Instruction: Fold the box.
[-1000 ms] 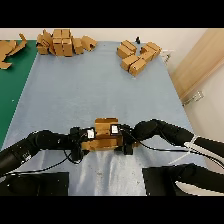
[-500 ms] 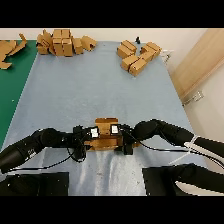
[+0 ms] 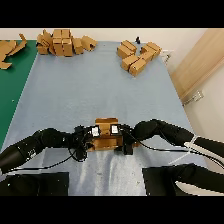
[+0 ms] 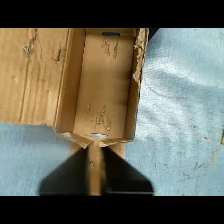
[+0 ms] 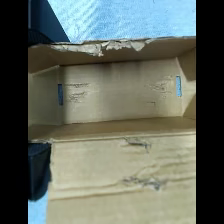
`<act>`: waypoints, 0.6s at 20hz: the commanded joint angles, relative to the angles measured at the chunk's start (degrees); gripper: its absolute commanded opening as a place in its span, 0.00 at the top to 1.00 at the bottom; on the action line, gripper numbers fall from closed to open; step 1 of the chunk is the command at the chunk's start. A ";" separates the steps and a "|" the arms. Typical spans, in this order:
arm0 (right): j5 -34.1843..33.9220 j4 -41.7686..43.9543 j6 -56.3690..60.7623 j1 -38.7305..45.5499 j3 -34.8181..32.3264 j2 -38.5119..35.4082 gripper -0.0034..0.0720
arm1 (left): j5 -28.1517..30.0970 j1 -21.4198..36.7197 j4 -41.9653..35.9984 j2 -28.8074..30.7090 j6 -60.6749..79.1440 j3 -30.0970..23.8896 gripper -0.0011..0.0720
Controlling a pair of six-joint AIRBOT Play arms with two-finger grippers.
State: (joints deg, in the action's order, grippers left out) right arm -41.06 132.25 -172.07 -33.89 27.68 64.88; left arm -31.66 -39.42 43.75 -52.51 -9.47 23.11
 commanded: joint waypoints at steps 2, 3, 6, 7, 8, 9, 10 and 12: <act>0.00 0.02 0.00 -0.07 -0.02 0.04 0.21 | 1.44 -0.26 -0.55 -0.04 0.09 0.04 0.97; 0.00 0.02 0.00 -0.07 -0.02 0.04 0.21 | 2.14 -0.26 -0.59 -0.04 0.09 0.04 0.97; 0.00 0.02 0.00 -0.07 -0.04 0.04 0.21 | 3.08 -0.26 -4.02 -0.07 1.51 0.04 0.97; 0.02 0.02 0.00 -0.07 -0.02 0.04 0.21 | 3.10 -0.26 -5.46 -0.11 3.23 0.04 0.97; 0.02 0.02 0.00 -0.07 -0.02 0.04 0.21 | 3.10 -0.26 -6.84 -0.31 4.76 0.04 0.97; 0.00 0.02 0.00 -0.07 -0.02 0.04 0.21 | 3.08 -0.26 -7.91 -0.72 5.92 0.04 0.97; 0.00 0.02 0.00 -0.07 -0.02 0.04 0.21 | 3.10 -0.26 -8.11 -1.20 6.10 0.04 0.97; 0.00 0.02 0.00 -0.07 -0.02 0.04 0.21 | 3.06 -0.26 -8.09 -1.97 6.10 0.04 0.97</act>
State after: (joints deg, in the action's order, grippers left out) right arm -41.06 132.27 -172.07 -33.89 27.68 64.88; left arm -28.69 -39.68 37.28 -53.63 -4.97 23.11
